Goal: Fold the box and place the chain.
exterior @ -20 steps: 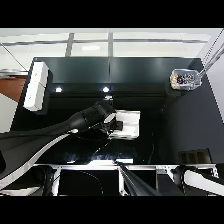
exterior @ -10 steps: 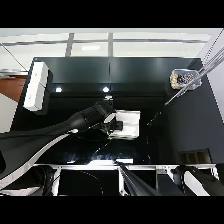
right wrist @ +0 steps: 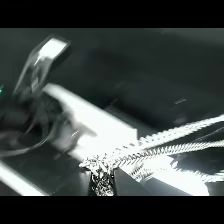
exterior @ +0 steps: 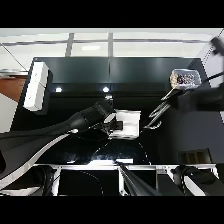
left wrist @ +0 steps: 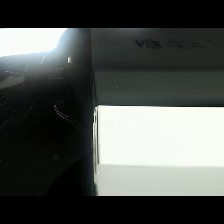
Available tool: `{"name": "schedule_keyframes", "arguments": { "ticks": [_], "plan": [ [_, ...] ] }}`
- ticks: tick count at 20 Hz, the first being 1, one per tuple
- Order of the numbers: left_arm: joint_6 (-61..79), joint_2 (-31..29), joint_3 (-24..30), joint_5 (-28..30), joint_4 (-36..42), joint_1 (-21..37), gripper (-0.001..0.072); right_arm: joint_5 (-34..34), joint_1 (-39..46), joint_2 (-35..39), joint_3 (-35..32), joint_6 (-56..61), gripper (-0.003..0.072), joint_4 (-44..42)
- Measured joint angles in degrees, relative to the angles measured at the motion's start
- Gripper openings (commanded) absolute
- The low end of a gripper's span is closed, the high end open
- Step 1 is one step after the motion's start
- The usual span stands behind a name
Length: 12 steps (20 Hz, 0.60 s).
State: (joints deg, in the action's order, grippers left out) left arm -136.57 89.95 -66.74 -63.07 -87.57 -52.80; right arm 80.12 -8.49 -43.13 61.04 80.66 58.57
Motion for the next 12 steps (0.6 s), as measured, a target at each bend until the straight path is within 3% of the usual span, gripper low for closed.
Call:
{"name": "schedule_keyframes", "arguments": {
  "ticks": [6,12],
  "plan": [
    [0.00,0.02,0.00,0.00,0.00,0.00,0.0033,-7.45,-10.12,0.22,-9.29,0.28,0.0032,-5.44],
    [0.02,0.02,0.00,0.00,0.00,0.00,0.0033,-14.91,-14.75,-1.49,-15.76,1.40,0.0033,-7.32]
  ]
}}
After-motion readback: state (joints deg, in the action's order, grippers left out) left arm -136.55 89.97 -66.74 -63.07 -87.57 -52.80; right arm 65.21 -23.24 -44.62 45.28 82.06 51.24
